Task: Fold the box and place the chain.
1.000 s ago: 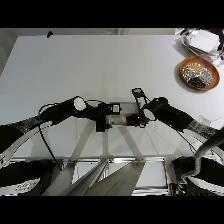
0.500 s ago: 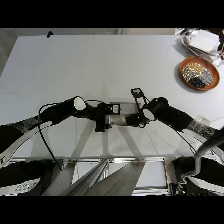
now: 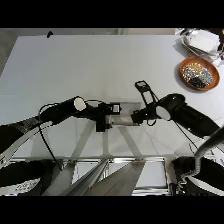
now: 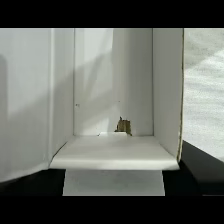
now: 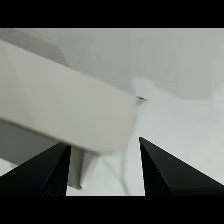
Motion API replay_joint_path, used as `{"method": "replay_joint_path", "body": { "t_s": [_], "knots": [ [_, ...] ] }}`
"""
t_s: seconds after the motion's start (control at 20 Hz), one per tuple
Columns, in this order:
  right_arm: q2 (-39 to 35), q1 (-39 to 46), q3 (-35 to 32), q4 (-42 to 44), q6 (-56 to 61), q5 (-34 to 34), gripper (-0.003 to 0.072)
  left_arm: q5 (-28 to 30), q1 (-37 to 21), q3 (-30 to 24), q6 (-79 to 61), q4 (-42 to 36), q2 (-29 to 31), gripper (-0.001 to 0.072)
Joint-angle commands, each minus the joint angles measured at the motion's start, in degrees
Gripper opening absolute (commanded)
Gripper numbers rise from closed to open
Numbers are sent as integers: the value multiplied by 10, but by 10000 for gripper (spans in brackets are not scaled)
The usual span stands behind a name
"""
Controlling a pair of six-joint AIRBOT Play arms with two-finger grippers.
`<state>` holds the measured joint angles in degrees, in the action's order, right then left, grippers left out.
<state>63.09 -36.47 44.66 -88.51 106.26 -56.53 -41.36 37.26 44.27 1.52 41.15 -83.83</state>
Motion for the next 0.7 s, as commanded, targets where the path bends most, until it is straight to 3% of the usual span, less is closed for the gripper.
{"method": "replay_joint_path", "body": {
  "t_s": [0.0, 0.3, 0.35, 0.45, 0.65],
  "knots": [
    [-61, 43, 32, -2, -63, -56, 471, 0, 0, 0, 0, 0, 0, 212],
    [-80, 235, 148, -32, -179, -27, 452, 0, 0, 0, 0, 0, 0, 212],
    [-68, 287, 161, -32, -205, -6, 403, 0, 0, 0, 0, 0, 0, 212],
    [-19, 388, 190, -31, -250, 27, 336, 0, 0, 0, 0, 0, 0, 212],
    [163, 524, 284, -26, -266, 41, 335, 0, 0, 0, 0, 0, 0, 212]
  ]
}}
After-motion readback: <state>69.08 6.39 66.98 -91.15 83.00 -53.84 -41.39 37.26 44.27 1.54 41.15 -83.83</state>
